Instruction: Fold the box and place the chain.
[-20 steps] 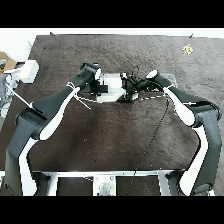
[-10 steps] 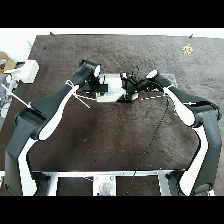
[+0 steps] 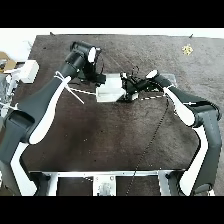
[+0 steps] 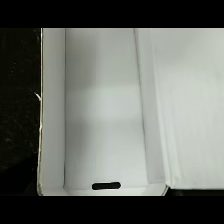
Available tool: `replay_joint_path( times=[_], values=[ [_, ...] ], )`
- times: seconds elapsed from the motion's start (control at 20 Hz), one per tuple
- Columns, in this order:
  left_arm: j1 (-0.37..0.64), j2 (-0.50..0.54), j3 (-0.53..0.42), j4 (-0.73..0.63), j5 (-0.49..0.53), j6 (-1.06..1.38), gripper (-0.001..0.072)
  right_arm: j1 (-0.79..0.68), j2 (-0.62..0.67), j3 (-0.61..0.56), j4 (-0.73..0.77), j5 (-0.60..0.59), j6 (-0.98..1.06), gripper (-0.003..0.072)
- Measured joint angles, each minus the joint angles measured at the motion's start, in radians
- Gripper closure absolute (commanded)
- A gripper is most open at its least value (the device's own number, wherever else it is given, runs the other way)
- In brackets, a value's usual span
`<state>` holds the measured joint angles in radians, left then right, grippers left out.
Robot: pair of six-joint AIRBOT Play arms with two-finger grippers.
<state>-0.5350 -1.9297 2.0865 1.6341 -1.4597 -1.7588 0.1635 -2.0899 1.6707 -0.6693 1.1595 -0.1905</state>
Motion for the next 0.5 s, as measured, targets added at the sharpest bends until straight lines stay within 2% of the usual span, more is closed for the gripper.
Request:
replay_joint_path(
  times=[0.2,0.35,0.5],
  values=[
    [0.061,0.062,0.002,-0.109,0.088,0.256,0.0219,0.0,0.0,0.0,0.0,0.0,0.0,0.0179],
    [0.159,0.08,-0.022,-0.33,0.124,0.517,0.0219,0.0,0.0,0.0,0.0,0.0,0.0,0.018],
    [0.283,0.086,-0.1,-0.558,0.156,0.824,0.0223,0.0,0.0,0.0,0.0,0.0,0.0,0.0179]
  ],
)
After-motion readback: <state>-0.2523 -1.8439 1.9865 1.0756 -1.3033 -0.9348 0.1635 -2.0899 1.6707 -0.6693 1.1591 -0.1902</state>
